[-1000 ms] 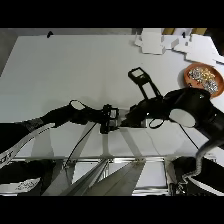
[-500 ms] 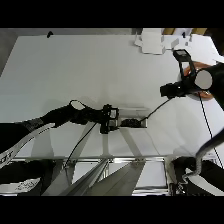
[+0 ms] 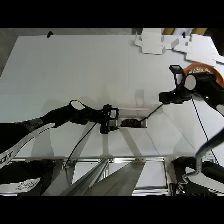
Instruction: Fold the box and place the chain.
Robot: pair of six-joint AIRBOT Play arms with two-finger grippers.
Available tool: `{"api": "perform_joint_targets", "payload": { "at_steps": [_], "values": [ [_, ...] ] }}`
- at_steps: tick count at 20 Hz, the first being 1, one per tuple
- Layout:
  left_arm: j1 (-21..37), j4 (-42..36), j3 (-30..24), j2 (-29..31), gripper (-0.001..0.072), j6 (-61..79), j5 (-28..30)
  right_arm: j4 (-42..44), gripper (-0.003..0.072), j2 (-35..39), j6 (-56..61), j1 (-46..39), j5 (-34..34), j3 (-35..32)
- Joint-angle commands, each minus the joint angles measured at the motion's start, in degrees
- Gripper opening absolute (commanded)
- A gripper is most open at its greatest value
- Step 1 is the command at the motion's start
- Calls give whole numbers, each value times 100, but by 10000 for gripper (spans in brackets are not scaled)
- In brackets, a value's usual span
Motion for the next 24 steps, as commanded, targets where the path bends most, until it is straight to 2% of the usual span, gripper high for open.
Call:
{"api": "perform_joint_targets", "payload": {
  "at_steps": [1,5,6,7,10,12,13,15,19,24],
  "values": [
    [0,0,2,-2,272,2,2,114,360,-428,-4,-20,-232,-24],
    [0,0,2,-2,272,2,2,114,356,-682,-4,-20,-326,-24],
    [0,0,2,-2,272,0,2,114,341,-695,-4,-20,-356,-24],
    [0,0,2,-2,272,0,2,114,285,-699,-2,-20,-376,-24],
    [0,2,2,-2,272,2,2,111,247,-710,0,-20,-376,-24],
    [0,2,2,-2,272,2,2,109,163,-739,-2,-20,-297,-24],
    [0,0,2,-2,272,2,2,109,150,-743,-2,-20,-223,-24],
    [0,2,2,-2,272,2,2,111,12,-739,-37,-20,-20,-24],
    [0,0,2,-2,272,2,2,114,11,-369,-516,-13,535,-24],
    [0,2,2,-2,272,2,0,323,11,992,-841,-13,1132,-24]
  ]
}}
